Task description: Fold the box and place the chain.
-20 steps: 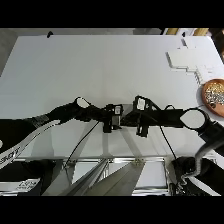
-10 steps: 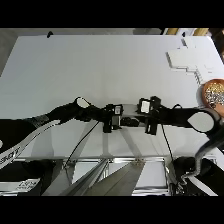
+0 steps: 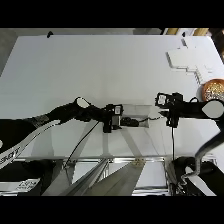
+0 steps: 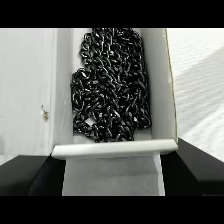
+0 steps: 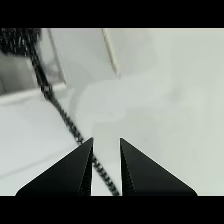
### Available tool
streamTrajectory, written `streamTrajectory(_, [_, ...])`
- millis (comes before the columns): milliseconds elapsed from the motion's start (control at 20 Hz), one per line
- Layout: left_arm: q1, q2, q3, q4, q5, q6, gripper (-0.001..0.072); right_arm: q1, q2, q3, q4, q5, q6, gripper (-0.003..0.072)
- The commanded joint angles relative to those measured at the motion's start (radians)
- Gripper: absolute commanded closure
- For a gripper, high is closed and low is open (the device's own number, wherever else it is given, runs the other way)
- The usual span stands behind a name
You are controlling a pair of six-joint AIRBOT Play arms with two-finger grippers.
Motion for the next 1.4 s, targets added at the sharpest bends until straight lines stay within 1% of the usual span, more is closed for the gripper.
streamTrajectory(0, [0.001,0.001,0.001,0.000,0.000,0.000,0.0435,-0.030,-0.111,0.000,-0.091,0.010,-0.116,0.0526])
streamTrajectory(200, [0.001,0.001,0.001,0.000,0.000,0.000,0.0435,-0.029,-0.215,0.000,-0.094,-0.029,-0.188,0.0525])
streamTrajectory(350, [0.001,0.001,0.001,0.000,0.000,0.000,0.0435,-0.029,-0.266,-0.001,-0.094,-0.051,-0.227,0.0525])
streamTrajectory(600, [0.001,0.001,0.001,0.000,0.000,0.000,0.0435,-0.029,-0.300,-0.001,-0.093,-0.100,-0.273,0.0526])
streamTrajectory(750, [0.001,0.001,0.001,0.000,0.000,0.000,0.0435,-0.029,-0.331,-0.001,-0.093,-0.097,-0.273,0.0526])
streamTrajectory(800, [0.001,0.001,0.001,0.000,0.000,0.000,0.0435,-0.029,-0.335,-0.001,-0.093,-0.091,-0.273,0.0540])
streamTrajectory(850, [0.001,0.001,0.001,0.000,0.000,0.000,0.0435,-0.029,-0.333,-0.001,-0.093,-0.077,-0.273,0.0618])
streamTrajectory(900, [0.001,0.001,0.001,0.000,0.000,0.000,0.0435,-0.029,-0.328,-0.001,-0.095,-0.058,-0.273,0.0676])
streamTrajectory(1100, [0.001,0.001,0.001,0.000,0.000,0.000,0.0435,-0.029,-0.274,-0.001,-0.094,0.024,-0.261,0.0675])
streamTrajectory(1250, [0.001,0.001,0.001,0.000,0.000,0.000,0.0435,-0.010,-0.169,-0.001,-0.091,0.074,-0.259,0.0675])
streamTrajectory(1350, [0.001,0.001,0.001,0.000,0.000,0.000,0.0435,0.018,-0.096,-0.001,-0.054,0.100,-0.257,0.0675])
